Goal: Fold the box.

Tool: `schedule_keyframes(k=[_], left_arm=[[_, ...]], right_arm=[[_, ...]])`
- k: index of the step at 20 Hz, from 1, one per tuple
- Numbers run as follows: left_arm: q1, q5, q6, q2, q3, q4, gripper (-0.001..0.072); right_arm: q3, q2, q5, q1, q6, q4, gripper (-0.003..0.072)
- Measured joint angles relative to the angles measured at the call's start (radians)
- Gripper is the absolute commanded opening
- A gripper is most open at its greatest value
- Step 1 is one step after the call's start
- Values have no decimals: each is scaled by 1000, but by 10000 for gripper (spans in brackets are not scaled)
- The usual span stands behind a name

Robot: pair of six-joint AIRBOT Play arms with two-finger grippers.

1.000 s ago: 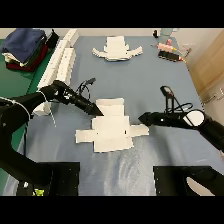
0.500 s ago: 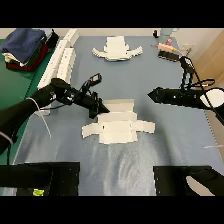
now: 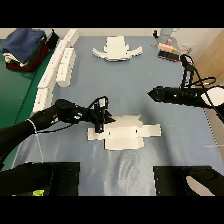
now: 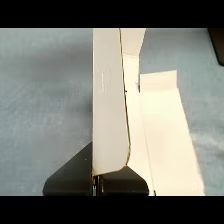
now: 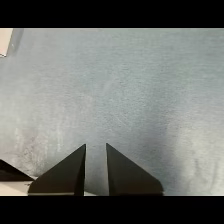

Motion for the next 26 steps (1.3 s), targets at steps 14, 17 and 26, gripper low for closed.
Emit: schedule_keyframes(k=[14, 17, 26], left_arm=[[-63, 37, 29, 15, -69, -4, 12], [-63, 18, 7, 16, -83, 0, 13], [-63, -9, -23, 14, -93, 7, 15]], right_arm=[[0, 0, 0, 0, -18, -6, 199], [0, 0, 0, -1, -18, -6, 199], [1, 0, 63, -1, 4, -7, 3]])
